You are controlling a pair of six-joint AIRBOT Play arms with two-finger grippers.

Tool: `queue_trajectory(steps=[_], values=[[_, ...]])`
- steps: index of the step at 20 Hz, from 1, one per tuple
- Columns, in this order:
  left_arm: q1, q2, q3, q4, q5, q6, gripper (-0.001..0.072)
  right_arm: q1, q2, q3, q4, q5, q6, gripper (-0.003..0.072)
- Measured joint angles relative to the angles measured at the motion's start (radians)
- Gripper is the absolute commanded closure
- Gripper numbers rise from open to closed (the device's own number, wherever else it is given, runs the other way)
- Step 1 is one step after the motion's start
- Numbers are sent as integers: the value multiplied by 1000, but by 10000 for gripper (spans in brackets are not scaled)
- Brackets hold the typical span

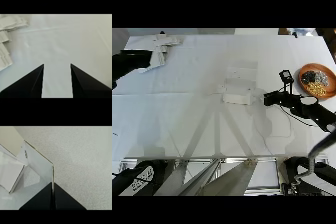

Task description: Fold the box and place the chain.

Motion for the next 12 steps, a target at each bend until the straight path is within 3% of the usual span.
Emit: queue_trajectory(steps=[3, 4, 6, 12], values=[[-63, -114, 131, 109, -175, -26, 305, 0, 0, 0, 0, 0, 0, 672], [-87, -169, 188, 135, -244, -38, 251, 0, 0, 0, 0, 0, 0, 672], [-136, -282, 295, 173, -378, -50, 21, 0, 0, 0, 0, 0, 0, 672], [-268, -603, 571, 187, -640, -61, 14, 0, 0, 0, 0, 0, 0, 672]])
